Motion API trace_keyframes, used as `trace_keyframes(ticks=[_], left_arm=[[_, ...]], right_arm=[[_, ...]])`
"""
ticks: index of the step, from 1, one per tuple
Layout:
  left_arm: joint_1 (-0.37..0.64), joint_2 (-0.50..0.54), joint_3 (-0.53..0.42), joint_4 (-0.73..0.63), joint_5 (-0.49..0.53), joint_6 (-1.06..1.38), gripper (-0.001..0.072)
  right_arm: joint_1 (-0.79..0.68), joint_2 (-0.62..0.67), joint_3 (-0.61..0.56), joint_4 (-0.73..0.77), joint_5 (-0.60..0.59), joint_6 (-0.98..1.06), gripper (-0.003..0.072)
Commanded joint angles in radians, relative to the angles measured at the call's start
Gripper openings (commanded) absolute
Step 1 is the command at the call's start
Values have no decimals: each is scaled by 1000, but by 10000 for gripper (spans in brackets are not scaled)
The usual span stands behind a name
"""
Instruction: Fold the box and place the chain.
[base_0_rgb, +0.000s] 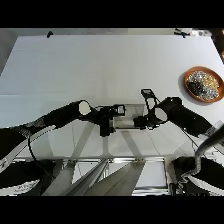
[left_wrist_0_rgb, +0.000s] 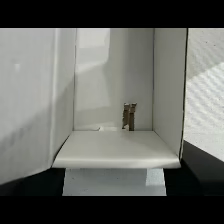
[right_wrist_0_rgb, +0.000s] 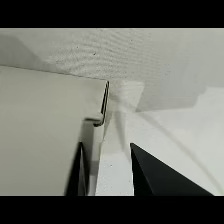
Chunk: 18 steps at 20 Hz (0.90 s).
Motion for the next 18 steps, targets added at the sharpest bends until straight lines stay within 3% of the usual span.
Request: trace_keyframes(ticks=[1,6,13,18], left_arm=[[-1,0,0,0,0,0,316],[-1,0,0,0,0,0,316],[-1,0,0,0,0,0,316],[-1,0,0,0,0,0,316]], right_arm=[[14,-18,1,-10,-52,38,338],[14,-18,1,11,-101,50,326],[20,-19,-3,2,-117,50,233],[49,-19,-32,-18,-152,50,233]])
